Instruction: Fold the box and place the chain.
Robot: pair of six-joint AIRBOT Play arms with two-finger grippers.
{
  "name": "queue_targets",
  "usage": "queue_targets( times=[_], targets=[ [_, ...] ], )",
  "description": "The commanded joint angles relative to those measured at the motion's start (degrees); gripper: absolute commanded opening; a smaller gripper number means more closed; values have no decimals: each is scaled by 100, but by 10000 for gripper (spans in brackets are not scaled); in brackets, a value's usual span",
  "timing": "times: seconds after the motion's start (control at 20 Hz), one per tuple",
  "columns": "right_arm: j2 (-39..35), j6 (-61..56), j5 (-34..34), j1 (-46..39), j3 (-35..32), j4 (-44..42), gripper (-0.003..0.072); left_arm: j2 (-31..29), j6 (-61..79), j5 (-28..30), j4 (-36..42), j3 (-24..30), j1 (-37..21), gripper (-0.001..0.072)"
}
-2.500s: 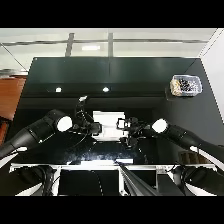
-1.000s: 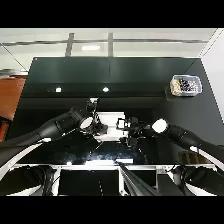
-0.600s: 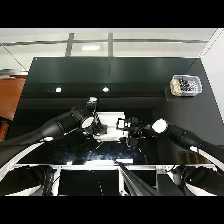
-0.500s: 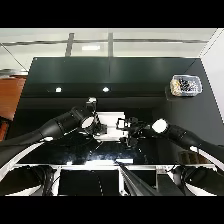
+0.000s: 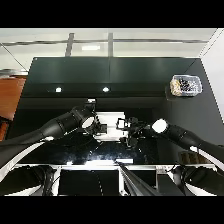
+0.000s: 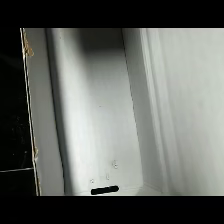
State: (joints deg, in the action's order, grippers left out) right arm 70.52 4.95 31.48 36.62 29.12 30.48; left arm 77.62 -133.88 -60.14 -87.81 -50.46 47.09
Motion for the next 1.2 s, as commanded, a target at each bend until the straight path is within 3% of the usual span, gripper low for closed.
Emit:
queue_targets(
  times=[0.0, 0.25, 0.3, 0.35, 0.5, 0.6, 0.9, 1.0, 1.15],
  targets=[
    [4, -2, 0, 4, 2, 0, 421, 26, -11, 4, 2, -4, 2, 333],
    [4, -2, 0, 4, 4, 0, 421, 50, -11, 11, 133, -4, 2, 333],
    [4, -2, 0, 4, 4, 0, 421, 50, -11, 17, 136, -4, 4, 297],
    [4, -2, 0, 4, 2, 0, 421, 50, -11, 28, 136, -4, 4, 195],
    [4, -2, 0, 4, 4, 0, 421, 50, -11, 219, 186, -7, 4, 139],
    [4, -2, 0, 4, 4, 0, 421, 50, -4, 267, 201, -7, 4, 32],
    [4, -2, 0, 4, 4, 0, 421, 50, 17, 264, 286, -7, 4, 32],
    [4, -2, 0, 4, 4, 0, 421, 48, 15, 256, 284, -7, 4, 38],
    [4, -2, 0, 4, 4, 0, 421, 48, 11, 243, 280, -9, 0, 338]
  ],
)
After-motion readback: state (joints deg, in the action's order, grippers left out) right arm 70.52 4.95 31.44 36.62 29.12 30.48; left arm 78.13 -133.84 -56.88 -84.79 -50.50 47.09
